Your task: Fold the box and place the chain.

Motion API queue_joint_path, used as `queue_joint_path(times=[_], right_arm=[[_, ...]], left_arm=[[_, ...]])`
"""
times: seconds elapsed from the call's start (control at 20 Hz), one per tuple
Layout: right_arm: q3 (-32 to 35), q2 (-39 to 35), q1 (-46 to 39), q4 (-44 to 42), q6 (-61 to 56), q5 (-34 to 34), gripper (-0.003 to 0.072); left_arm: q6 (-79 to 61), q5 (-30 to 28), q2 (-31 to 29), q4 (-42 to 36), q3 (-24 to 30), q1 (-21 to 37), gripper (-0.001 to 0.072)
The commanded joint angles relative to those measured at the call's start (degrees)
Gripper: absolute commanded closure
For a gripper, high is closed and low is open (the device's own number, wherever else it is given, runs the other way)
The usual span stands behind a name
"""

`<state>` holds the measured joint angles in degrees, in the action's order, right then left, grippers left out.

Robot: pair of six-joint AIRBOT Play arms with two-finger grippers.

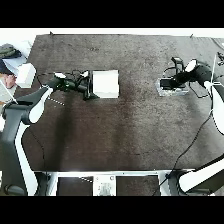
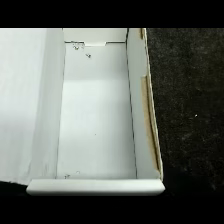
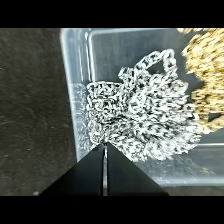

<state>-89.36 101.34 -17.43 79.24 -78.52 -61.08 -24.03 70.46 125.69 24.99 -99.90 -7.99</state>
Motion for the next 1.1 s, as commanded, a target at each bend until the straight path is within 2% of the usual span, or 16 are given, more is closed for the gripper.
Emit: queue_joint_path(times=[0.0, 0.15, 0.3, 0.5, 0.7, 1.05], right_arm=[[-0.02, -4.85, 0.11, -0.24, 0.15, 0.59, 0.0698], [-0.02, -10.95, 0.28, -1.14, 0.35, 0.59, 0.0698], [-0.02, -19.10, 0.50, -9.46, 5.14, 1.18, 0.0699], [-0.11, -27.67, 4.83, -12.17, 5.97, 6.32, 0.0699], [-0.15, -30.56, 11.91, -12.24, 5.88, 10.14, 0.0699], [-0.15, -29.81, 26.10, -12.61, 5.66, 23.15, 0.0699]], left_arm=[[-0.02, 0.00, 0.02, 0.02, 0.02, 0.00, 0.0427], [-0.02, 0.00, 0.02, 0.02, 0.02, 0.00, 0.0427], [-0.02, 0.00, 0.02, 0.02, 0.02, 0.00, 0.0427], [-0.02, 0.00, 0.02, 0.02, 0.02, 0.00, 0.0428], [-0.02, 0.00, 0.02, 0.02, 0.02, 0.00, 0.0427], [-0.02, 0.00, 0.02, 0.02, 0.02, 0.00, 0.0427]])
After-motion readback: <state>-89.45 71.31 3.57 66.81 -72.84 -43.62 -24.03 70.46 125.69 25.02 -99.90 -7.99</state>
